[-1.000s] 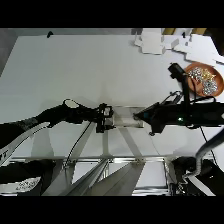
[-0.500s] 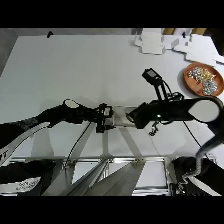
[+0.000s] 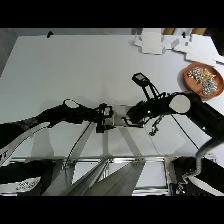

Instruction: Fold the box and place the chain.

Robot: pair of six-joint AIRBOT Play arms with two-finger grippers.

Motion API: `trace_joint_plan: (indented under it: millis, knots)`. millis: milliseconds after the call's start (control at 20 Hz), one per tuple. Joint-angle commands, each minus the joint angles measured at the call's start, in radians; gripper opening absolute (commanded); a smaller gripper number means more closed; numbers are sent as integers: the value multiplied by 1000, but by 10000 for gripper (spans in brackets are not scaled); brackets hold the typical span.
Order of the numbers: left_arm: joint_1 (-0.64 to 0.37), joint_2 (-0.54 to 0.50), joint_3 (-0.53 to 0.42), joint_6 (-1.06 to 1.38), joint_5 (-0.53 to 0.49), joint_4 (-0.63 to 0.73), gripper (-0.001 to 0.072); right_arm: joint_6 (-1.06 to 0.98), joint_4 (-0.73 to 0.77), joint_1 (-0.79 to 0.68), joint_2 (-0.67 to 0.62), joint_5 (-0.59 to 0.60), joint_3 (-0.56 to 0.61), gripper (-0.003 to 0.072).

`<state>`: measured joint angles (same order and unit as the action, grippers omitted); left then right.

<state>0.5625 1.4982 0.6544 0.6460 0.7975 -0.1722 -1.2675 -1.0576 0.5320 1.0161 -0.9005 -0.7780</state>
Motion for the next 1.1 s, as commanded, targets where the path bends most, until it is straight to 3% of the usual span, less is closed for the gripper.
trace_joint_plan:
  millis: [0,200,300,450,900,1050]
  knots:
    - [0,0,0,0,0,0,136,8,-80,-27,-72,-35,-28,240]
    - [0,0,0,0,0,0,136,8,-95,-215,-155,-95,-60,235]
    - [0,0,0,0,0,0,136,6,-119,-318,-151,-115,-60,177]
    - [0,0,0,0,0,0,136,-63,-199,-416,-109,-117,-59,173]
    - [0,0,0,0,0,0,136,-68,-230,-435,110,-91,-38,184]
    - [0,0,0,0,0,0,136,-68,-267,-435,154,-77,-38,253]
